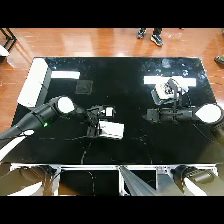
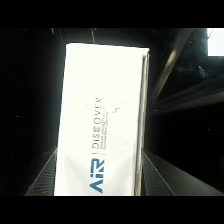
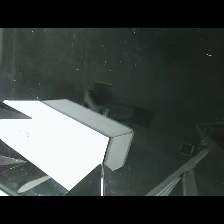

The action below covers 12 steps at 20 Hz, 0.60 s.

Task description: Fold the box and place the chain.

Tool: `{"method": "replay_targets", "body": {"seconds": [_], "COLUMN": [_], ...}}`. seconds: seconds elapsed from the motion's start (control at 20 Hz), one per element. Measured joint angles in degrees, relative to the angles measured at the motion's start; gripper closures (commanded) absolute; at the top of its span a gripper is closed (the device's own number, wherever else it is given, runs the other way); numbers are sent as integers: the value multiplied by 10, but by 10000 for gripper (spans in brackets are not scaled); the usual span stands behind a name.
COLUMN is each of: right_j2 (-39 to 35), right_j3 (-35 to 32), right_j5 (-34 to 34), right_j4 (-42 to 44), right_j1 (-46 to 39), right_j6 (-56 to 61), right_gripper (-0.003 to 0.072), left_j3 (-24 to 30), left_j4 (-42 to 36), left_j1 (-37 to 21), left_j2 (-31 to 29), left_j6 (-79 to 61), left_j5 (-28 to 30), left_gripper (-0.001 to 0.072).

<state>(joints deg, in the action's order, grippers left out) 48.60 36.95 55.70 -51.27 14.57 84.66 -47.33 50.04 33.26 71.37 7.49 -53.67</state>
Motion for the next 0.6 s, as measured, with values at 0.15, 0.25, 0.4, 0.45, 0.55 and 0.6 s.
{"method": "replay_targets", "body": {"seconds": [0.15, 0.25, 0.4, 0.45, 0.55, 0.6], "right_j2": [0, 0, 0, 0, 0, 0], "right_j3": [0, 0, 0, 0, 0, 0], "right_j5": [-2, -4, -5, -5, -6, -6], "right_j4": [0, 0, 0, 0, 0, 0], "right_j1": [0, 0, 0, 0, 0, 0], "right_j6": [0, 0, 1, 1, 1, 1], "right_gripper": [660, 660, 660, 660, 660, 660], "left_j3": [0, 0, 0, 0, 0, 0], "left_j4": [0, 0, 0, 0, 0, 0], "left_j1": [0, 0, 0, 0, 0, 1], "left_j2": [0, 0, 1, 1, 2, 3], "left_j6": [0, 0, 0, 0, 0, 0], "left_j5": [5, 7, 7, 7, 7, 7], "left_gripper": [74, 76, 78, 78, 78, 78]}}
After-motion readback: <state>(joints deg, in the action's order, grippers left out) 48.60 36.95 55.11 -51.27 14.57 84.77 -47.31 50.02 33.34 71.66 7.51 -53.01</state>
